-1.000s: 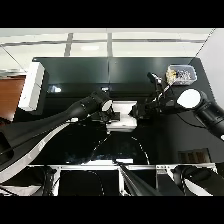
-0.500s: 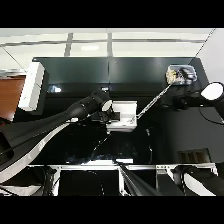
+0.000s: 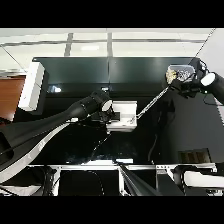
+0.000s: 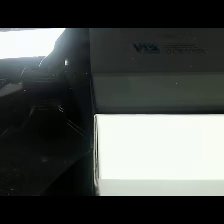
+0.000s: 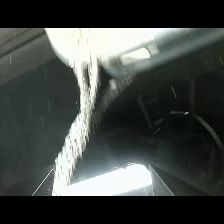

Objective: Fold the box and place the chain.

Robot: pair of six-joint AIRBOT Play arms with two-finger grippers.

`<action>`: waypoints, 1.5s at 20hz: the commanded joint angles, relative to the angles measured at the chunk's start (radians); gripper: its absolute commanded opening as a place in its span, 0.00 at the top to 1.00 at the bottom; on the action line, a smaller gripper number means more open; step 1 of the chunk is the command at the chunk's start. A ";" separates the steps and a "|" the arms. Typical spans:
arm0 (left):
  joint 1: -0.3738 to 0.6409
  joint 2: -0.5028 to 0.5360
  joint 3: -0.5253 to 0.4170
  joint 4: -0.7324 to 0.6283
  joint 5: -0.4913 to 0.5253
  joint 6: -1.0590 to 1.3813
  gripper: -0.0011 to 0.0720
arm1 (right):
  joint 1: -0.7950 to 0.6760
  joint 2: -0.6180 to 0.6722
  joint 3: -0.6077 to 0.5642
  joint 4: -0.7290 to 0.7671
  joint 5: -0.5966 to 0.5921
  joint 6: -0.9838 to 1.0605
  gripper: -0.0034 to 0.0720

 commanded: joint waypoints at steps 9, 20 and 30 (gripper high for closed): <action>0.001 0.000 0.000 0.000 -0.003 0.000 0.94 | 0.000 -0.181 0.162 0.048 0.048 -0.020 0.92; 0.001 0.000 0.000 0.000 -0.004 0.000 0.94 | 0.017 0.164 0.162 0.050 0.354 -0.271 0.93; 0.001 0.000 0.000 0.000 -0.004 0.000 0.94 | 0.215 0.587 0.162 0.371 0.563 -0.305 0.93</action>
